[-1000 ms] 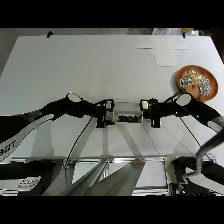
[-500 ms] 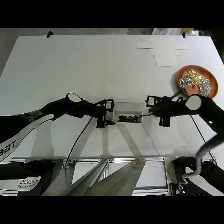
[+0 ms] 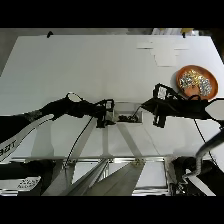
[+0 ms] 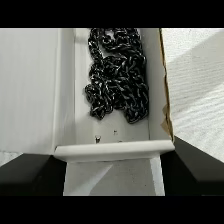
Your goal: Fold the box and place the chain.
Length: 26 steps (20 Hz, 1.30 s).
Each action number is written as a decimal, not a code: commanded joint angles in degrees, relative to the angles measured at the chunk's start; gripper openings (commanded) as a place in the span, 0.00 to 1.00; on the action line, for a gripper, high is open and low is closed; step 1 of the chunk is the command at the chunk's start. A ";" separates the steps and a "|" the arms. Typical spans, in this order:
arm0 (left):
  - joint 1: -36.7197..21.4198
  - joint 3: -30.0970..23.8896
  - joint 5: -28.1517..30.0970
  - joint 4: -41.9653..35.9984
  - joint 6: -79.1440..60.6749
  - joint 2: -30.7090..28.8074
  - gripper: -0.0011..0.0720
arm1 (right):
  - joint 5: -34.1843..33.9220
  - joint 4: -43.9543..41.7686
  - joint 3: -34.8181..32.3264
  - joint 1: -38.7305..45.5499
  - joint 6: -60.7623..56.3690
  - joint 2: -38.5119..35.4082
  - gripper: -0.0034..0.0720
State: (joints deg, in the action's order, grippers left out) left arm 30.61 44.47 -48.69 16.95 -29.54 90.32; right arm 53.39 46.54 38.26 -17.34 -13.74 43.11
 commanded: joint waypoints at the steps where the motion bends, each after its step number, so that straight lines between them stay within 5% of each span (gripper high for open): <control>1: -0.04 -0.02 -0.02 0.00 0.00 -0.04 0.36 | -3.80 -6.49 1.84 -5.57 -0.39 -0.94 0.07; 11: -0.04 0.00 0.02 0.00 0.00 -0.04 0.36 | -4.87 -5.79 1.81 -9.38 -0.44 10.14 0.07; 17: -0.04 0.00 0.02 0.00 0.00 -0.04 0.36 | -6.93 -3.43 1.97 -9.22 0.11 16.22 0.35; 23: -0.04 0.00 0.02 0.00 0.00 -0.04 0.36 | -0.13 -2.64 6.51 1.77 -1.68 12.26 0.35; 26: -0.04 -0.02 0.00 0.02 0.00 -0.04 0.36 | 2.86 4.46 6.49 9.51 -4.00 12.52 0.33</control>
State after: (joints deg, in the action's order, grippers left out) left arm 30.63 44.47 -48.69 16.93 -29.54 90.32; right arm 52.86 45.60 44.16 -14.11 -15.42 55.90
